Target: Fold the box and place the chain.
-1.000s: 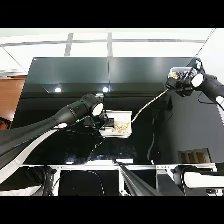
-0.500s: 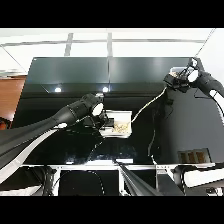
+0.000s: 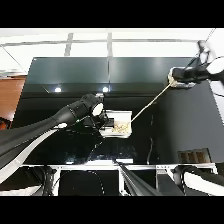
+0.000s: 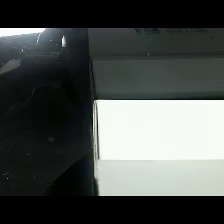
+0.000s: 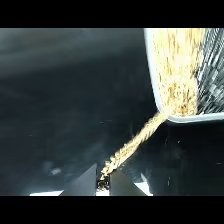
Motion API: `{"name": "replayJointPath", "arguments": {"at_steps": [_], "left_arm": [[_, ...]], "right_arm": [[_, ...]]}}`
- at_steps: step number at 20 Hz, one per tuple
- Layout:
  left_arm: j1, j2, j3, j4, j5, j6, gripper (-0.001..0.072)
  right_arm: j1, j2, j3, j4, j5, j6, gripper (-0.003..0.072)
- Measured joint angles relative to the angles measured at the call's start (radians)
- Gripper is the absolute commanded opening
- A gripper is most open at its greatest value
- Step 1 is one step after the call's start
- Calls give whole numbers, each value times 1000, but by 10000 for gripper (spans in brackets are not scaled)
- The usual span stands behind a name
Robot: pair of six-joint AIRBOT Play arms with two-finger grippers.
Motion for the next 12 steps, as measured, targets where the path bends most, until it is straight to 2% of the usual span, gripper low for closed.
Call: {"name": "replayJointPath", "arguments": {"at_steps": [4,6,9,12], "left_arm": [[0,0,0,0,0,0,29],[0,0,0,0,0,0,29],[0,0,0,0,0,0,29],[0,0,0,0,-1,0,29]], "right_arm": [[0,290,0,61,105,-48,21],[0,394,0,119,171,-61,21],[0,498,1,250,245,-104,20],[0,544,5,375,293,-134,20]]}}
